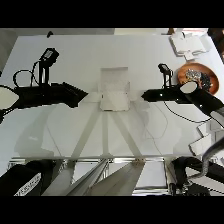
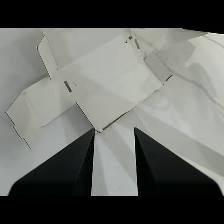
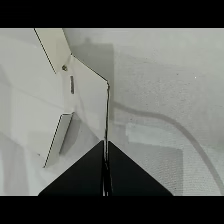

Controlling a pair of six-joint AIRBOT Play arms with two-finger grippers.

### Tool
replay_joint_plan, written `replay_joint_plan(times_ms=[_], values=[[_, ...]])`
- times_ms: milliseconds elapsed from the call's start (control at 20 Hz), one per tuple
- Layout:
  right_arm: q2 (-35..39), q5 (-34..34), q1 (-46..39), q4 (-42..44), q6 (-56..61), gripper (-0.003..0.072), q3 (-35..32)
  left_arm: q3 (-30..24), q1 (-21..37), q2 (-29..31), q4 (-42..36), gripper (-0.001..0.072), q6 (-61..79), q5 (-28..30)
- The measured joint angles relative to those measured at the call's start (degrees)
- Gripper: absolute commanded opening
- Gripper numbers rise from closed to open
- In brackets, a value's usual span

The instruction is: Fold the box and place the chain.

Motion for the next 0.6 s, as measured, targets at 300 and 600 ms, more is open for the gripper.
replay_joint_plan(times_ms=[300, 600], values=[[0.0, -0.6, 0.2, 0.3, 0.0, 0.0011, -0.3, 0.0, 0.0, 0.0, 0.0, 0.028, 0.0, 0.0], [0.0, -0.7, 0.2, 0.4, 0.0, 0.0011, -0.3, 0.0, 0.0, 0.0, 0.0, 0.028, 0.1, 0.0]])
